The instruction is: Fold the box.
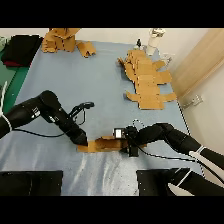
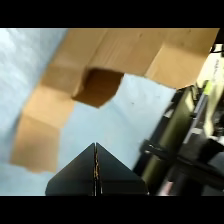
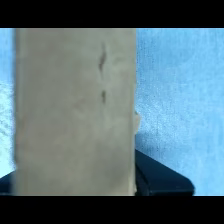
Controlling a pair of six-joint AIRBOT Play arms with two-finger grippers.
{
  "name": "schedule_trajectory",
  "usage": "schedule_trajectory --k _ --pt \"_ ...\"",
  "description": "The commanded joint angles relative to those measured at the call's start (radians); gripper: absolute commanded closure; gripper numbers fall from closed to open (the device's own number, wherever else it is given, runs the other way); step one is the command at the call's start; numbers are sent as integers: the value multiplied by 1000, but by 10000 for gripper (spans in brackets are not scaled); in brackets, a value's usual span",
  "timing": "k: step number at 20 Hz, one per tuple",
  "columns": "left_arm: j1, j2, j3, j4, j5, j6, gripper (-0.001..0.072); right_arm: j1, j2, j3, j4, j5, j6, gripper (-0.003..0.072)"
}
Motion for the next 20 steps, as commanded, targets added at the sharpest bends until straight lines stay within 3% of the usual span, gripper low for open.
schedule_trajectory --k 1,4,8,14,20 --pt "-92 12 -79 -192 19 -216 698 0 1 0 0 1 0 188" --pt "-218 9 -154 -533 303 -138 698 0 1 0 0 1 0 188" --pt "-229 -6 -165 -750 519 -26 698 0 1 0 0 0 0 188" --pt "-228 -26 -162 -761 751 -21 698 0 1 0 0 0 0 188" --pt "-229 -67 -162 -731 820 -32 700 1 1 0 0 1 0 188"
